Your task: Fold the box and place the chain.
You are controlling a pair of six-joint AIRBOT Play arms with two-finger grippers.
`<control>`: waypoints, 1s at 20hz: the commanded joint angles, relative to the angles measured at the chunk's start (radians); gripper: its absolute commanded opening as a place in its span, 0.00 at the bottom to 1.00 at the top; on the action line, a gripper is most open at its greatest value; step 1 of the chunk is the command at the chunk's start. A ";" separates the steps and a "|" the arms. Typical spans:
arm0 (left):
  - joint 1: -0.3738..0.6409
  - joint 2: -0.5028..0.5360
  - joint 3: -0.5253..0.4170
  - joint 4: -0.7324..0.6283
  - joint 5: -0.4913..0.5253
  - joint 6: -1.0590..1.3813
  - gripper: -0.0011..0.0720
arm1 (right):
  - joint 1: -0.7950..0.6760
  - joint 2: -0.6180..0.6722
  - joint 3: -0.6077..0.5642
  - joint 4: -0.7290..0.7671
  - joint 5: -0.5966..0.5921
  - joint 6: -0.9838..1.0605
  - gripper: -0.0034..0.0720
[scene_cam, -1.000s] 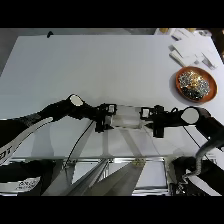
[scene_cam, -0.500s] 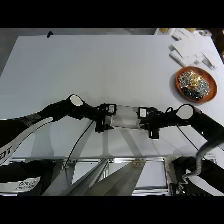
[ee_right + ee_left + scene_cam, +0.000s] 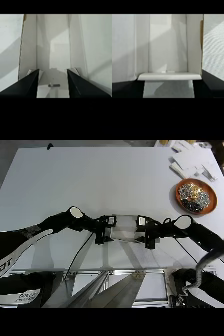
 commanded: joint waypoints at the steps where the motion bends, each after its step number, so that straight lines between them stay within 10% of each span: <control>1: 0.000 0.000 0.000 0.000 0.001 0.000 0.22 | 0.001 0.001 0.000 0.012 0.006 0.007 0.59; 5: 0.000 0.000 0.000 0.000 0.001 0.000 0.22 | 0.001 0.069 0.000 -0.077 0.011 0.254 0.25; 20: 0.000 0.000 0.000 0.000 0.001 0.000 0.22 | -0.056 0.339 0.000 -0.547 -0.063 1.516 0.07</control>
